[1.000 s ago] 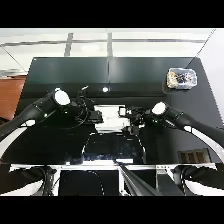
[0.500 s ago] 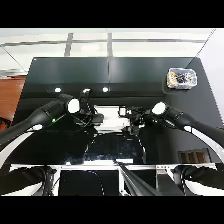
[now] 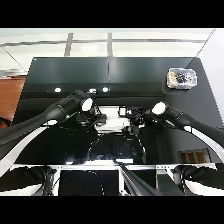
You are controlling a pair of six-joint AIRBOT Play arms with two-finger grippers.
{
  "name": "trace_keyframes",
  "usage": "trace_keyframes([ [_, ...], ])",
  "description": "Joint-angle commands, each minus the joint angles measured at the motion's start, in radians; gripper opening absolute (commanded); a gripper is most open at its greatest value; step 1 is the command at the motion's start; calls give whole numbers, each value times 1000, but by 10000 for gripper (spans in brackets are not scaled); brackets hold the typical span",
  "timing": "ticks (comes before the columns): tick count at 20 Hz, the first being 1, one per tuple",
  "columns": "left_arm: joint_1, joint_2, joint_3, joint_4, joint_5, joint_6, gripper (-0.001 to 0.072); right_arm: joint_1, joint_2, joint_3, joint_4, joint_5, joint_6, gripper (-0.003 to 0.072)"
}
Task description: Fold the box and place the chain.
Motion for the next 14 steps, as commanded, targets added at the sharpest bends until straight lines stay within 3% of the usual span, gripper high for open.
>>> trace_keyframes([
  [1,-18,-18,21,21,7,-85,383,0,0,0,0,1,0,188],
  [4,-20,-18,20,3,9,-97,306,0,0,0,0,0,0,188],
  [5,-20,-18,20,-6,11,-95,94,0,0,0,0,0,0,188],
  [6,-23,-18,20,-9,19,-95,23,0,0,0,0,0,0,188],
  [8,-24,-18,20,-16,30,-97,24,0,0,0,0,0,0,188],
  [9,-24,-18,21,-32,34,-97,48,0,0,0,0,0,0,188],
  [11,-23,-18,21,-37,34,-97,395,0,0,0,0,0,0,188],
  [14,-23,-20,21,-18,32,-122,418,0,0,0,0,0,0,188],
])
